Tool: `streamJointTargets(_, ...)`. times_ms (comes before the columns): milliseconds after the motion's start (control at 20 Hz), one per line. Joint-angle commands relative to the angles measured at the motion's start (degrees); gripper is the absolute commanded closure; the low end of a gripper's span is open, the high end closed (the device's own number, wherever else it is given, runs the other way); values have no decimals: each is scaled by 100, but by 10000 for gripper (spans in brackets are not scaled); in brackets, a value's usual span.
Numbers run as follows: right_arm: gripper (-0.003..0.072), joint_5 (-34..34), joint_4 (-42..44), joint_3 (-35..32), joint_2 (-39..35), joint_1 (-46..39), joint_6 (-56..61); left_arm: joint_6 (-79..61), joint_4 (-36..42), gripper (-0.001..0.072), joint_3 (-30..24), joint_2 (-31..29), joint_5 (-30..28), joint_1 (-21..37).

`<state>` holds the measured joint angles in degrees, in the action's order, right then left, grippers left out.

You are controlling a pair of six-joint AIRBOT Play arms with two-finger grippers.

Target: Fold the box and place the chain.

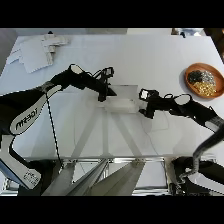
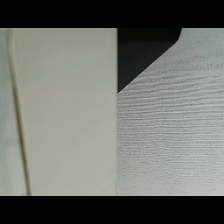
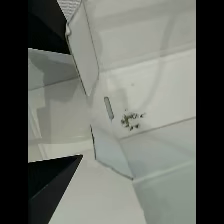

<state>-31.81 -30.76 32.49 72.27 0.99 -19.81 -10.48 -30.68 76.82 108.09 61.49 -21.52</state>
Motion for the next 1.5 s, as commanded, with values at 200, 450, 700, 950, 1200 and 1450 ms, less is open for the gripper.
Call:
streamJointTargets(200, -7, -675, 221, 221, 4, -221, 11, 0, 0, 700, -2, 4, 0, -2)
streamJointTargets(450, -7, -514, -793, 219, -15, -269, 610, 0, 0, 700, -2, 4, 0, -2)
streamJointTargets(700, -7, -667, -960, 195, -105, -391, 573, 0, 0, 700, -2, 4, 0, -2)
streamJointTargets(950, -7, -837, -881, -24, -103, -389, 293, 0, 0, 700, -2, 4, 0, -2)
streamJointTargets(1200, -7, -938, 105, -24, -94, -66, 28, 0, 0, 700, -2, 4, 0, -2)
streamJointTargets(1450, -7, -892, 120, -24, -94, 0, 179, 0, 0, 700, -2, 4, 0, -2)
